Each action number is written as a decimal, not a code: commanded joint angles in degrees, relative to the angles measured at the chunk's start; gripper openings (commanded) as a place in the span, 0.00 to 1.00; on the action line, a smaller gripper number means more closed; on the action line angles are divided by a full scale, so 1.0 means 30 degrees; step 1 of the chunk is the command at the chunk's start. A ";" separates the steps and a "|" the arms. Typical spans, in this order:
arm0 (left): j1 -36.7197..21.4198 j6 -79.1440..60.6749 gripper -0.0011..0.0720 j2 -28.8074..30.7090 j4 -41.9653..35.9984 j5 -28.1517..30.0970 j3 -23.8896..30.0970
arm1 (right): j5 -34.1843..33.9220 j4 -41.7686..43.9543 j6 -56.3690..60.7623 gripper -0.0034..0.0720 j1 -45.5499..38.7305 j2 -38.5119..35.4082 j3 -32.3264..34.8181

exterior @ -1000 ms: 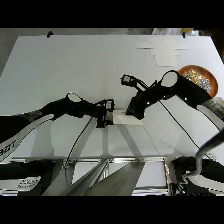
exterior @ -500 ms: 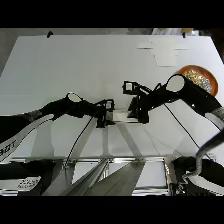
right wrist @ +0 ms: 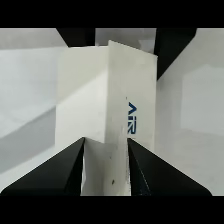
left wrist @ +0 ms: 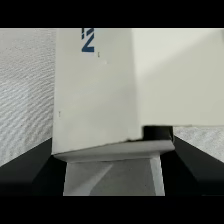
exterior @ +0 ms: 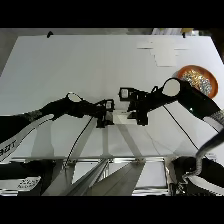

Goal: Fold the box and place the chain.

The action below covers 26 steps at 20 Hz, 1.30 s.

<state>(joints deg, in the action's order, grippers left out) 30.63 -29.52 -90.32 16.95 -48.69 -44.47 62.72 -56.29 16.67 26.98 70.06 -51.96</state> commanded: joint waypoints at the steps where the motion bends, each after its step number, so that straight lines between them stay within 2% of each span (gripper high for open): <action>1: -0.0022 -0.0007 0.36 0.0015 0.0000 0.0000 0.0007 | -0.0095 -0.0627 0.0663 0.40 0.0648 -0.0015 0.0007; 6: -0.0022 -0.0007 0.36 0.0015 0.0000 0.0000 0.0007 | -0.1115 -0.2681 0.2098 0.38 0.0867 -0.0015 0.0007; 8: -0.0022 -0.0007 0.36 0.0015 0.0000 0.0007 0.0007 | -0.1078 -0.2681 0.2091 0.29 0.0867 -0.0015 0.0029; 13: -0.0022 -0.0007 0.36 0.0015 0.0000 0.0007 0.0007 | -0.1056 -0.2667 0.2091 0.20 0.0867 -0.0015 0.0044; 21: -0.0022 -0.0007 0.36 0.0015 0.0000 0.0000 0.0007 | -0.0911 -0.2412 0.2076 0.21 0.0867 -0.0015 0.1049; 22: -0.0022 -0.0007 0.36 0.0015 0.0000 0.0000 0.0007 | -0.0685 -0.2193 0.2055 0.24 0.0867 -0.0015 0.1086; 23: -0.0022 -0.0007 0.36 0.0015 0.0000 0.0000 0.0007 | -0.0605 -0.1938 0.1989 0.38 0.0867 -0.0015 0.1086; 24: -0.0022 -0.0007 0.36 0.0015 0.0000 0.0000 0.0007 | -0.0641 -0.1617 0.1989 0.48 0.0860 -0.0015 0.1086; 26: -0.0022 -0.0007 0.36 0.0015 0.0000 0.0007 0.0000 | -0.0721 -0.1078 0.1792 0.50 0.0860 -0.0022 0.1086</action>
<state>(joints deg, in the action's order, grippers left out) 30.63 -29.74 -90.32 16.99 -48.71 -44.47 60.34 -62.24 22.74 29.52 70.00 -48.93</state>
